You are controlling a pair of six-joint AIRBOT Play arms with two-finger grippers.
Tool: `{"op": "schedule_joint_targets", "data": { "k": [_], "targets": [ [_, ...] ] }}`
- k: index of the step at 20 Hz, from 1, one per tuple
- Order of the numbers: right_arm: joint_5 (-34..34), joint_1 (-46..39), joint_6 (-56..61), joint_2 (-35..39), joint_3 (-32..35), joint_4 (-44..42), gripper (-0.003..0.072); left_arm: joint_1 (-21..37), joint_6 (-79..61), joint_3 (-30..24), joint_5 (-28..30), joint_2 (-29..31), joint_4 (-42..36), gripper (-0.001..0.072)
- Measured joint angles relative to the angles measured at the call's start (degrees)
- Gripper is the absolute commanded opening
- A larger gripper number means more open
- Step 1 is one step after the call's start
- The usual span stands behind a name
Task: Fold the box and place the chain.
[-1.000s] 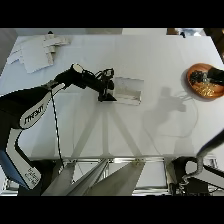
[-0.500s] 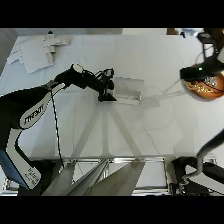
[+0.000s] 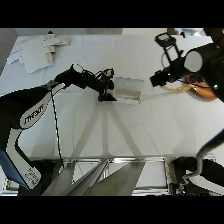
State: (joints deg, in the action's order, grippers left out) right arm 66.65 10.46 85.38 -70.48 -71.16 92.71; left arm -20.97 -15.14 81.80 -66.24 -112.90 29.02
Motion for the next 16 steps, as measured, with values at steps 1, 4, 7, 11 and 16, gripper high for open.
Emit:
{"op": "schedule_joint_targets", "data": {
  "k": [1, 4, 7, 11, 16],
  "targets": [
    [-0.5, 1.4, -0.2, 0.0, 0.0, 0.0, 0.0009, 0.0, 0.0, 0.0, 0.0, 0.0, 0.0, 0.0011],
    [-2.2, 4.8, -0.6, 0.0, 0.0, -0.1, 0.0007, 0.0, 0.0, 0.0, 0.0, 0.0, 0.0, 0.0011],
    [-4.0, 7.1, -1.9, 0.0, 0.0, -1.4, 0.0007, 0.0, 0.0, 0.0, 0.0, 0.0, 0.0, 0.0011],
    [-7.6, 8.4, -3.0, -1.0, 0.0, -2.7, 0.0007, 0.0, 0.0, 0.0, 0.0, 0.0, 0.0, 0.0011],
    [-9.7, 8.8, -3.6, -5.3, 0.0, -6.8, 0.0008, 0.0, 0.0, 0.0, 0.0, 0.0, 0.0, 0.0011]
  ]
}}
